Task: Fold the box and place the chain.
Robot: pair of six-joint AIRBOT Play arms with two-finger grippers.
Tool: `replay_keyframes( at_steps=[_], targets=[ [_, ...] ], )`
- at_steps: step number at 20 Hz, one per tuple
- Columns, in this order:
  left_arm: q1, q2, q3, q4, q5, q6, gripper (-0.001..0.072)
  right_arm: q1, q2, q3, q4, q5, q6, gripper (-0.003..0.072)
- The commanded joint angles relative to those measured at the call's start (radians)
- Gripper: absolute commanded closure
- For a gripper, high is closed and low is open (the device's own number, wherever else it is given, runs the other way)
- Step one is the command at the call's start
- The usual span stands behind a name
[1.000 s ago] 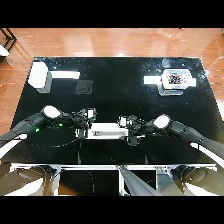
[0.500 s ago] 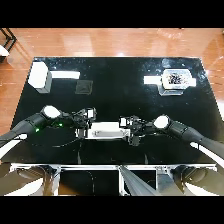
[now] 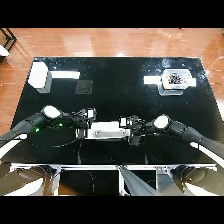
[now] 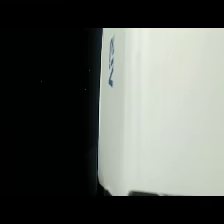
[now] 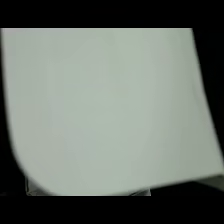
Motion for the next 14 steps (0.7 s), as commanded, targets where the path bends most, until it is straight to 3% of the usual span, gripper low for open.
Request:
replay_keyframes(
  at_steps=[1, 14],
  targets=[
    [0.0, -0.001, 0.0, 0.0, -0.001, 0.0, 0.0681, 0.0, 0.0, 0.002, 0.029, 0.015, -0.004, -0.0033],
    [0.0, -0.001, 0.0, 0.0, -0.001, 0.0, 0.0681, 0.0, -0.033, 0.037, 0.017, 0.057, -0.048, -0.0027]
  ],
)
